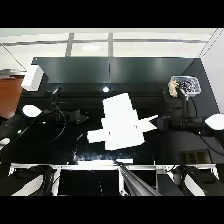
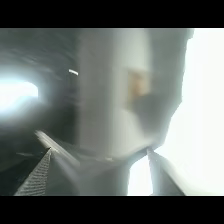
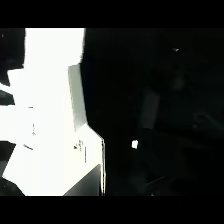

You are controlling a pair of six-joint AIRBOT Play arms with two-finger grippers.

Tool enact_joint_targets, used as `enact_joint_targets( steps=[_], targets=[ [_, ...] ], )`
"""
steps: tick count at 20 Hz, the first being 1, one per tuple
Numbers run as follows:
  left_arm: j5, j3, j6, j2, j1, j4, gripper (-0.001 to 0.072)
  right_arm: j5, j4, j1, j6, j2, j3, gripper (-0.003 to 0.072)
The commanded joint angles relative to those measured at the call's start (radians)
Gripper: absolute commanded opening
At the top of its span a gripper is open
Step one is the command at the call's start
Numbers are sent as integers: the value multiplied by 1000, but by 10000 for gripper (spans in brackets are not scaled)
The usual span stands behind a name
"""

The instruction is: Fold the box and place the chain.

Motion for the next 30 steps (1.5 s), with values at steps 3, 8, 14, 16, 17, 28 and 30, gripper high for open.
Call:
enact_joint_targets(
  steps=[3,8,14,16,17,28,30],
  targets=[
    [-275,20,566,-267,19,-476,690,-64,18,113,34,103,-85,19],
    [-485,137,704,-471,-53,-480,689,-85,39,176,34,103,-85,19],
    [-671,238,777,-578,-64,-385,661,-99,45,177,34,103,-85,20],
    [-671,264,774,-578,-59,-296,595,-106,44,177,34,103,-85,19],
    [-668,275,772,-578,-61,-270,574,-112,41,177,34,103,-85,19],
    [-550,345,773,-578,-126,-204,139,-121,19,177,45,103,-85,20],
    [-551,345,773,-578,-119,-208,27,-128,18,176,53,103,-85,124]
  ],
)
